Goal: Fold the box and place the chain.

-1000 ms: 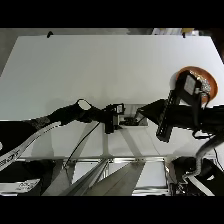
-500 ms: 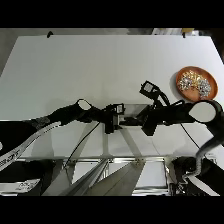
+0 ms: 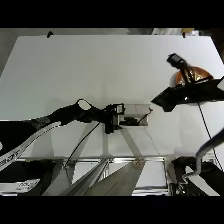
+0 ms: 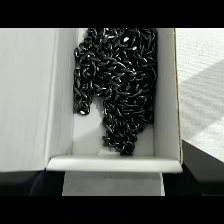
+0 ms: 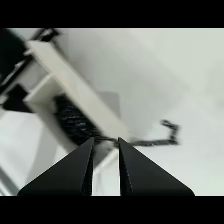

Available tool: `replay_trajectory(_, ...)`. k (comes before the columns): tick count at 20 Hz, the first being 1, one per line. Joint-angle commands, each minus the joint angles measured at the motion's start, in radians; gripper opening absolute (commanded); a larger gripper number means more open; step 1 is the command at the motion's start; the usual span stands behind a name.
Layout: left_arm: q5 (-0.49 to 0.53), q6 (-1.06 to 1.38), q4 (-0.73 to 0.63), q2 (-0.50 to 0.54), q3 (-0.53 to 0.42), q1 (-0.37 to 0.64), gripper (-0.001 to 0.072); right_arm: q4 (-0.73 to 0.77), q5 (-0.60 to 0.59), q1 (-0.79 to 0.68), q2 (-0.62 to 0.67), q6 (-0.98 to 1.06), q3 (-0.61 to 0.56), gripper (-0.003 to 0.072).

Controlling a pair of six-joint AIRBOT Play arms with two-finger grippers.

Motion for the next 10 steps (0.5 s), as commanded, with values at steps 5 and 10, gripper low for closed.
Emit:
replay_trajectory(5,0.0,0.0,0.0,0.0,0.0,0.0,0.0277,-0.123,-0.095,-0.04,-0.222,0.048,-0.037,0.0204)
replay_trajectory(10,0.0,0.0,0.0,0.0,0.0,0.0,0.0277,-0.271,-0.21,0.108,-0.384,0.058,-0.074,0.0531)
